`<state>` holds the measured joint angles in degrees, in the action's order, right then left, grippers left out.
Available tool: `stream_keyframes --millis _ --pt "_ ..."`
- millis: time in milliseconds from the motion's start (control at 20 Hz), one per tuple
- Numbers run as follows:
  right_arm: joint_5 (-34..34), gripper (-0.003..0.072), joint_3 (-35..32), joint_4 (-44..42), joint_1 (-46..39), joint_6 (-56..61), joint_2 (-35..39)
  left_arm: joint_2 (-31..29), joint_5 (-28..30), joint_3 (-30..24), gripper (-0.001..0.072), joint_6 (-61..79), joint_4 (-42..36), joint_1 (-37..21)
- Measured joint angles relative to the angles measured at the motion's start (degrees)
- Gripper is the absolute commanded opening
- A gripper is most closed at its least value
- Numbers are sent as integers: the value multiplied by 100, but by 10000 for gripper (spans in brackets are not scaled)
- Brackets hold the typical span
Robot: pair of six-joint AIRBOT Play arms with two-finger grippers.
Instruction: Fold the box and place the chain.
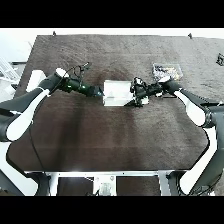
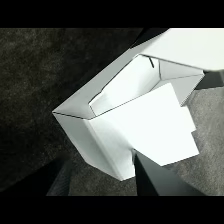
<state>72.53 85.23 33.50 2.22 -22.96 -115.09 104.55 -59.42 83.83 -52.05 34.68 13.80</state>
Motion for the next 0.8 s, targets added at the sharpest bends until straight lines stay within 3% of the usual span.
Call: stream_keyframes --millis 550,800 --pt "-2 591 0 0 0 2 0 2 166 0 447 -33 -181 7" --pt "0 591 0 -2 0 2 0 0 236 0 447 -691 -177 129"
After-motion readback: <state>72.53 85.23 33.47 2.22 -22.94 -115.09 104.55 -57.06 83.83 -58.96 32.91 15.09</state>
